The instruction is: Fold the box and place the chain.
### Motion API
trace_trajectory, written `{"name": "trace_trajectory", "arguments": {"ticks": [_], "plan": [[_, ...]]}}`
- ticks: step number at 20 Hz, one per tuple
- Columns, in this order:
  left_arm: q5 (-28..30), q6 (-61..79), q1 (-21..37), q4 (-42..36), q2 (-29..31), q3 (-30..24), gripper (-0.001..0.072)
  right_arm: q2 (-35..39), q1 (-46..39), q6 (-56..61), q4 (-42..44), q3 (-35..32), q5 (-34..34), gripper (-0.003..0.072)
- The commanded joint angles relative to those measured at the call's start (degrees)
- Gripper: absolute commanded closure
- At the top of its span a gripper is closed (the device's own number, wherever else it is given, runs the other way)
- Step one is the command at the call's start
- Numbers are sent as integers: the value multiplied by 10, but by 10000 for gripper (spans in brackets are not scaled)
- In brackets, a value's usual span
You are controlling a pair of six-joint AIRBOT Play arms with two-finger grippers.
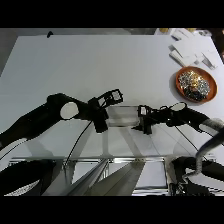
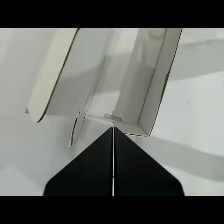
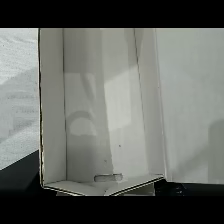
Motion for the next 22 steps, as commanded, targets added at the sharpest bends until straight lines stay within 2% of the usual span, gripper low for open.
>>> {"name": "trace_trajectory", "arguments": {"ticks": [1, 7, 14, 15, 16, 17, 18, 22], "plan": [[7, 3, 3, 13, -36, 0, 705, 0, 0, 0, 0, 0, 0, 389], [11, 10, 35, 21, -56, -7, 701, 0, 0, 0, 0, 0, 0, 389], [35, 144, 57, 11, -58, -72, 693, 0, 0, 0, 0, 0, 0, 389], [42, 160, 57, 6, -58, -72, 629, 0, 0, 0, 0, 0, 0, 389], [54, 175, 58, 1, -57, -73, 501, 0, 0, 0, 0, 0, 0, 389], [66, 192, 60, -3, -58, -73, 407, 0, 0, 0, 0, 0, 0, 389], [79, 210, 61, -9, -58, -73, 370, 0, 0, 0, 0, 0, 0, 389], [108, 286, 64, -42, -58, -73, 315, 0, 0, 0, 0, 0, 0, 389]]}}
